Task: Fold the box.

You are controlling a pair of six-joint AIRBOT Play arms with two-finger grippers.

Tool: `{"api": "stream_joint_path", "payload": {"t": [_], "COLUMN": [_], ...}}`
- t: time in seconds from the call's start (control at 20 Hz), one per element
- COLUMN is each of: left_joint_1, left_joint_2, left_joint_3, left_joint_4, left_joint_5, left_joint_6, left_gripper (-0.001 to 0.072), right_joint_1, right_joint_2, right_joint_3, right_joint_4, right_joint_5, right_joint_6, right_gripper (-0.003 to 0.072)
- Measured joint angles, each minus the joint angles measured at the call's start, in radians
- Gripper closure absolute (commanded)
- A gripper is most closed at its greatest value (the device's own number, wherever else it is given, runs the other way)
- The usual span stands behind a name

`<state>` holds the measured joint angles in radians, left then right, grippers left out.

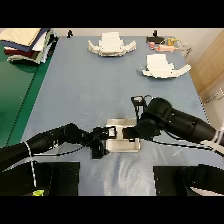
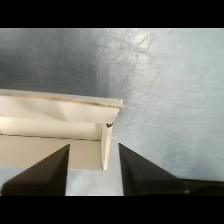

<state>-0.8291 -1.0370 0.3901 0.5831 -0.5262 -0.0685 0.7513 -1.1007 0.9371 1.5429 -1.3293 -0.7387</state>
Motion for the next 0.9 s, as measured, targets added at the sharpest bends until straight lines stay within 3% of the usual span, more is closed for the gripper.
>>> {"api": "stream_joint_path", "payload": {"t": [0.05, 0.25, 0.45, 0.6, 0.7, 0.9], "left_joint_1": [0.000, 0.000, 0.000, 0.000, 0.000, 0.000], "left_joint_2": [0.000, 0.000, 0.000, 0.000, 0.000, 0.000], "left_joint_3": [0.000, 0.000, 0.000, 0.000, 0.000, 0.000], "left_joint_4": [0.000, 0.000, 0.000, 0.000, 0.000, 0.000], "left_joint_5": [0.000, 0.000, 0.000, 0.000, 0.000, 0.000], "left_joint_6": [0.000, 0.000, 0.000, 0.000, 0.000, 0.000], "left_gripper": [0.0322, 0.0322, 0.0322, 0.0322, 0.0322, 0.0322], "right_joint_1": [-0.006, -0.089, -0.288, -0.485, -0.616, -0.742], "right_joint_2": [0.021, 0.081, 0.068, -0.013, -0.106, -0.290], "right_joint_3": [0.007, 0.020, 0.011, 0.008, 0.008, 0.012], "right_joint_4": [-0.011, -0.070, -0.050, 0.133, 0.331, 0.698], "right_joint_5": [-0.012, -0.092, -0.072, -0.003, 0.019, -0.063], "right_joint_6": [-0.003, -0.052, -0.202, -0.423, -0.608, -0.940], "right_gripper": [0.0682, 0.0684, 0.0684, 0.0684, 0.0684, 0.0685]}}
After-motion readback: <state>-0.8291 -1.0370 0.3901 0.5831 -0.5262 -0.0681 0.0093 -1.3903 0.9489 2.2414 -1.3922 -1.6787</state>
